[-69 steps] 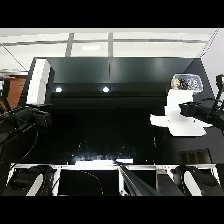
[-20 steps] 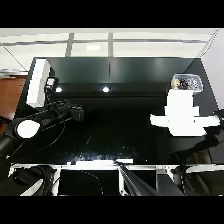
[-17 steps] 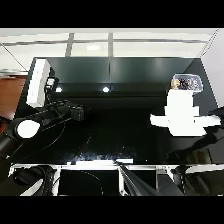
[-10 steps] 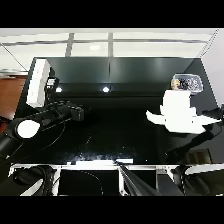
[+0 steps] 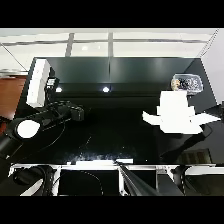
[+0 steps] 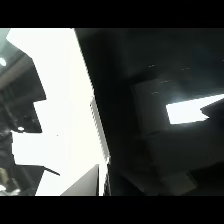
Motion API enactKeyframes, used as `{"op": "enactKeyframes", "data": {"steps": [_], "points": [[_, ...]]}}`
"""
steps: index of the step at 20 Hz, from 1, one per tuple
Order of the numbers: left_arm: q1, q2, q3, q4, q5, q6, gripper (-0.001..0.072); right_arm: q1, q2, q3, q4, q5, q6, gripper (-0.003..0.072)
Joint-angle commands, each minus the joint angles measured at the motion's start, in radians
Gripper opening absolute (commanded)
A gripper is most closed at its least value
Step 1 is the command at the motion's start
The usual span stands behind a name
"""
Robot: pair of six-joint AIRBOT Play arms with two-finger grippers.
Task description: Fold the box and place the chain.
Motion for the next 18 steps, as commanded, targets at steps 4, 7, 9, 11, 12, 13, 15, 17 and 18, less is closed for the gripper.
{"op": "enactKeyframes", "data": {"steps": [4, 7, 9, 11, 12, 13, 15, 17, 18], "points": [[0.000, -0.001, 0.000, -0.001, 0.002, 0.000, 0.0697, 0.180, 0.242, -0.222, 0.007, -0.123, 0.018, 0.0050], [0.000, -0.001, 0.000, -0.001, 0.002, 0.000, 0.0697, 0.320, 0.372, -0.347, 0.010, -0.172, 0.083, 0.0049], [0.000, -0.001, 0.000, -0.001, 0.002, 0.000, 0.0698, 0.424, 0.467, -0.426, 0.010, -0.201, 0.120, 0.0049], [0.000, -0.001, 0.000, -0.001, 0.002, 0.000, 0.0697, 0.520, 0.565, -0.484, 0.011, -0.238, 0.134, 0.0049], [0.000, -0.001, 0.000, -0.001, 0.002, 0.000, 0.0697, 0.562, 0.617, -0.506, 0.012, -0.268, 0.133, 0.0050], [0.000, -0.001, 0.000, -0.001, 0.002, 0.000, 0.0697, 0.602, 0.675, -0.528, 0.015, -0.308, 0.130, 0.0050], [0.000, -0.003, 0.000, -0.001, 0.002, 0.000, 0.0697, 0.658, 0.789, -0.586, 0.054, -0.366, 0.096, 0.0049], [0.000, -0.012, 0.000, -0.001, 0.002, 0.000, 0.0697, 0.706, 0.884, -0.658, 0.097, -0.397, 0.078, 0.0049], [0.000, -0.019, 0.000, -0.001, 0.001, 0.000, 0.0697, 0.729, 0.919, -0.690, 0.115, -0.409, 0.059, 0.0049]]}}
